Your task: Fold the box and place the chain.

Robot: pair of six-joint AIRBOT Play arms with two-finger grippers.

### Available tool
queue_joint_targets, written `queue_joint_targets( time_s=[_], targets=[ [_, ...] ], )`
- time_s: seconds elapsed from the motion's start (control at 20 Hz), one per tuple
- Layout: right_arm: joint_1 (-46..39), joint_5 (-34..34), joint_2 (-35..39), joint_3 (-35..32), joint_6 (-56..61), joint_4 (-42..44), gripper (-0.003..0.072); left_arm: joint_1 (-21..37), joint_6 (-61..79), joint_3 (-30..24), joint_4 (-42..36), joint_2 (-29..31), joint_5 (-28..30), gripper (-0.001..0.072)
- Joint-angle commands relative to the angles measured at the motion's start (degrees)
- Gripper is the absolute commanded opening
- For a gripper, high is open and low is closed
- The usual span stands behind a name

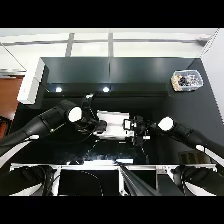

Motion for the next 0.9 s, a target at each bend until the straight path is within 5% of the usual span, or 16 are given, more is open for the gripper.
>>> queue_joint_targets(
  time_s=[0.0, 0.3, 0.4, 0.85],
  targets=[
    [0.0, 0.0, 0.0, 0.0, 0.0, 0.0, 0.0201, -0.1, -0.4, 1.5, 0.0, 0.0, -0.9, 0.0484],
    [0.0, 0.0, 0.0, 0.0, 0.0, 0.0, 0.0201, -0.3, -1.9, 3.8, 0.3, -0.2, -4.4, 0.0482],
    [0.0, 0.0, 0.0, 0.0, 0.0, 0.0, 0.0201, -1.4, -1.9, 4.2, 0.6, -0.2, -4.1, 0.0344],
    [0.0, 0.0, 0.0, 0.0, 0.0, 0.0, 0.0201, -4.6, -8.7, 4.6, 7.4, -0.6, -4.1, 0.0344]
  ],
)
